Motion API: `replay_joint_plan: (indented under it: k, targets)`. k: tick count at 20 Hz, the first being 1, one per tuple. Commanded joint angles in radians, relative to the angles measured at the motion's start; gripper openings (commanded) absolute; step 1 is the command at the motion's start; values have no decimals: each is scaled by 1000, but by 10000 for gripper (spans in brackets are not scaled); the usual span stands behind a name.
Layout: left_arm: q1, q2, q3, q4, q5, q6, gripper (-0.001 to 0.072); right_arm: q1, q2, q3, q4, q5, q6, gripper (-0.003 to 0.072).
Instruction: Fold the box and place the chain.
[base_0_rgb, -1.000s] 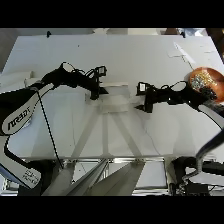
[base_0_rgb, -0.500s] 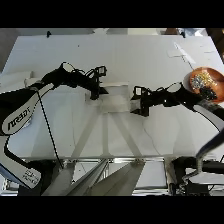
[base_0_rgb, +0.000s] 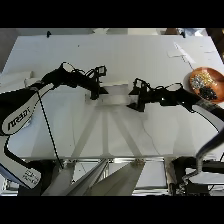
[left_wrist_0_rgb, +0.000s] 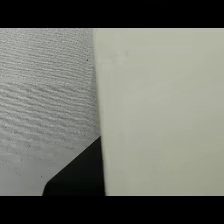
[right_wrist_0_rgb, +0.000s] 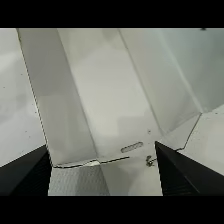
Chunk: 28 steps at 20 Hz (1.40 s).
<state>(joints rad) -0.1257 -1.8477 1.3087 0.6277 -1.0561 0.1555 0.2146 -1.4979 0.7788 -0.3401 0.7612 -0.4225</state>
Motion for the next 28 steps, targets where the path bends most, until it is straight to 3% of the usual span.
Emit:
replay_joint_plan:
  k: [1,16,26,28]
  targets:
    - [0,0,0,1,-2,1,13,-6,0,0,32,-51,67,689]
    - [0,0,0,1,-2,1,13,-43,0,0,80,-45,122,689]
    - [0,0,0,1,-2,1,13,-44,-3,16,85,-43,-64,689]
    - [-1,0,0,1,-2,1,13,-60,-28,43,82,16,-64,689]
